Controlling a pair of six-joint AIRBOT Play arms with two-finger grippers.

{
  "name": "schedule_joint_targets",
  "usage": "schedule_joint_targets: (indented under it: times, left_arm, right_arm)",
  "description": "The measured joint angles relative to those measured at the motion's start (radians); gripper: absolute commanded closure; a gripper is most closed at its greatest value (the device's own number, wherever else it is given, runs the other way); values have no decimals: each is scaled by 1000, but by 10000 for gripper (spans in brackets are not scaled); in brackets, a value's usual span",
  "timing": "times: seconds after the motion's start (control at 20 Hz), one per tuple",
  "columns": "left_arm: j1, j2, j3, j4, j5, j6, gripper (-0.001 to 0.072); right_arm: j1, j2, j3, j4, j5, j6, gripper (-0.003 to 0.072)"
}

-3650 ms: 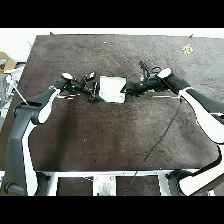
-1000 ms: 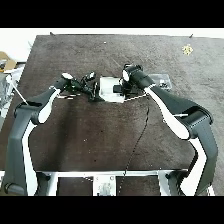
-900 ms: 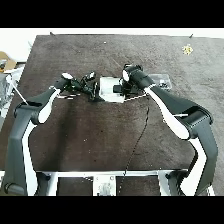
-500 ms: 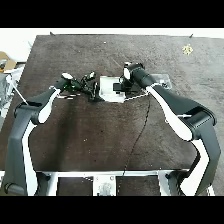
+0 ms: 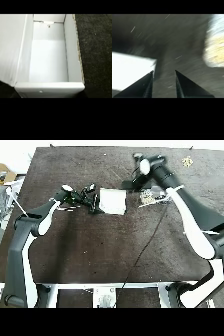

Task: Fold the box and place the chain.

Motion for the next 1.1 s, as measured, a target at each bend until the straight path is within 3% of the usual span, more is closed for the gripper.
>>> schedule_joint_targets:
  times: [0.1, 0.15, 0.2, 0.55, 1.1]
  left_arm:
    - [0, 0, 0, 0, 0, 0, 246]
    - [0, 0, 0, 0, 0, 0, 245]
    - [0, 0, 0, 0, 0, 0, 245]
    - [0, 0, 0, 0, 0, 0, 245]
    - [0, 0, 0, 0, 0, 0, 245]
  right_arm:
    - [-63, 9, 24, 3, 10, -32, 369]
    - [-102, 5, 32, 3, 19, -43, 458]
    - [-140, -4, 37, 1, 26, -55, 485]
    - [-279, -122, 49, 116, 39, -173, 465]
    - [-300, -228, 47, 222, 29, -230, 466]
